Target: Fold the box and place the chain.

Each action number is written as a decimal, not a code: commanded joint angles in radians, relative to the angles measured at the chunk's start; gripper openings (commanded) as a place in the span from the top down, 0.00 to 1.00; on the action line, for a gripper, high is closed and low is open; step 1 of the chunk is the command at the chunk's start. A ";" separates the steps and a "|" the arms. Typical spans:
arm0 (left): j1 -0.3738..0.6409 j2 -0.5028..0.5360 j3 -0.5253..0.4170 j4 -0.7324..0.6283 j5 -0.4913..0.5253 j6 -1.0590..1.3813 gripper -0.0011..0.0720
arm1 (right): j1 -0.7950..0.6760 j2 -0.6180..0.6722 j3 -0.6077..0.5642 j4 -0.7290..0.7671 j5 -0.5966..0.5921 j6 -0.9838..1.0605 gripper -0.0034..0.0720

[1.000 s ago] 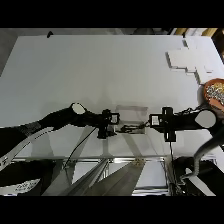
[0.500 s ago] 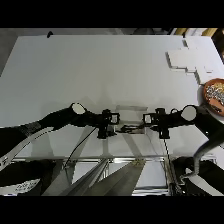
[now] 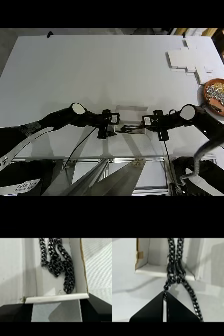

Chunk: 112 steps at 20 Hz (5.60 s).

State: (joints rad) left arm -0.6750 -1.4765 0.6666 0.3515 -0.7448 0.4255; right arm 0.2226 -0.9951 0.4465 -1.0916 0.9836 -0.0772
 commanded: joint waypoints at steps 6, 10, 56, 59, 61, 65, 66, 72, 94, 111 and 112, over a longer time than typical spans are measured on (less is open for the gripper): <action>0.000 0.001 0.000 0.000 0.000 0.000 0.56 | 0.001 0.374 0.000 0.274 0.123 0.121 0.93; 0.000 0.001 0.000 0.000 0.000 0.000 0.56 | 0.086 0.372 0.000 0.571 -0.019 0.122 0.93; 0.000 0.001 0.000 0.000 0.000 0.000 0.56 | 0.015 -0.061 -0.024 0.113 -0.049 -0.004 0.93; 0.000 0.001 0.000 0.000 0.000 0.000 0.56 | 0.015 0.007 -0.024 -0.055 -0.029 0.182 0.93; 0.000 0.001 0.000 0.000 0.000 0.000 0.56 | 0.015 0.076 -0.023 -0.140 -0.011 0.258 0.93; 0.000 0.001 0.000 0.000 0.000 0.000 0.56 | 0.015 0.229 -0.023 0.026 0.028 0.284 0.93; 0.000 0.001 0.000 0.000 0.000 0.000 0.56 | 0.015 0.254 -0.024 0.106 0.035 0.285 0.93; 0.000 0.001 0.000 0.000 0.000 0.000 0.56 | 0.015 0.285 -0.024 0.586 0.027 0.283 0.93; 0.000 0.001 0.000 0.000 0.000 0.000 0.56 | 0.119 0.270 0.097 0.218 -0.115 0.408 0.61; 0.000 0.001 0.000 0.000 0.000 0.000 0.56 | -0.108 -0.004 0.100 0.001 -0.005 0.003 0.63; 0.000 0.001 0.000 0.000 0.000 0.000 0.56 | -0.108 -0.005 0.088 0.006 -0.023 -0.022 0.63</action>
State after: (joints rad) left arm -0.6750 -1.4765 0.6666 0.3519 -0.7444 0.4255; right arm 0.1162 -0.9756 0.5468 -1.0882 0.9962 -0.0288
